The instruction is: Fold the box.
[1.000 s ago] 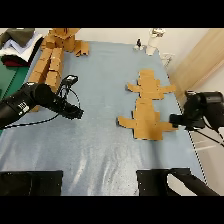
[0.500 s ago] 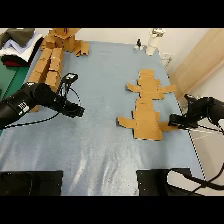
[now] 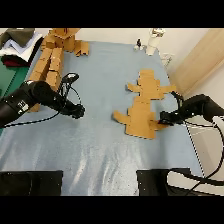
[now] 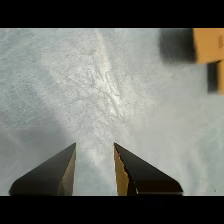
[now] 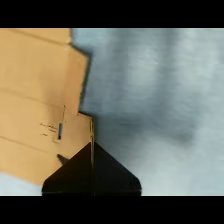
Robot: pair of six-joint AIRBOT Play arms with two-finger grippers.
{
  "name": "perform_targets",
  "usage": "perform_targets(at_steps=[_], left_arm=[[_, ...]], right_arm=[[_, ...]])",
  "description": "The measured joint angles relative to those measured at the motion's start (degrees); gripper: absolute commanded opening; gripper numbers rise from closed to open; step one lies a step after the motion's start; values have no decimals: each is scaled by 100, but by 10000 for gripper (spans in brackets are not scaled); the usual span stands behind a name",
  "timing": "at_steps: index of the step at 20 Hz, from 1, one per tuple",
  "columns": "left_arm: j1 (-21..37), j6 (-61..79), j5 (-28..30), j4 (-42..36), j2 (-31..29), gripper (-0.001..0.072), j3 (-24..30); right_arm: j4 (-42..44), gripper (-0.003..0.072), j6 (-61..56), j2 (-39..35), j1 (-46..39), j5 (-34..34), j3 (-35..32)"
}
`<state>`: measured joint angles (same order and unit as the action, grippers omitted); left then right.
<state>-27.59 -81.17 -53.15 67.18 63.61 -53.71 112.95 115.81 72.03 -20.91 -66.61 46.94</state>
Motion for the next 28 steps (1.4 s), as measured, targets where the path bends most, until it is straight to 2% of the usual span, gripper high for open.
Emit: perform_targets(at_steps=[3, 5, 8, 10, 13, 18, 25, 27, 28], left_arm=[[227, 269, -369, -271, 0, 355, -136], [581, 581, -706, -739, 33, 356, -175], [1311, 1178, -1300, -1749, 162, 357, -142], [1773, 1469, -1628, -2282, 280, 435, -61], [2177, 1845, -1917, -2717, 492, 434, 173], [2081, 2520, -1786, -3473, 1082, 434, 551], [1482, 3654, -1458, -4966, 2199, 433, 645], [1427, 3840, -1462, -5169, 2396, 432, 649], [1410, 3904, -1469, -5243, 2459, 409, 649]], right_arm=[[767, -2, 166, -184, 540, -162, -243], [1235, -2, 269, -452, 1113, -46, -577], [1598, -1, 350, -1060, 2085, 540, -1241], [1722, -1, 378, -1582, 2745, 1088, -1709], [1773, 0, 319, -2282, 3554, 1923, -2260], [1698, -1, 140, -2730, 4286, 2538, -2588], [1563, -1, 24, -2828, 4476, 2704, -2658], [1513, -1, 17, -2835, 4483, 2704, -2662], [1491, 0, 17, -2835, 4487, 2706, -2662]])
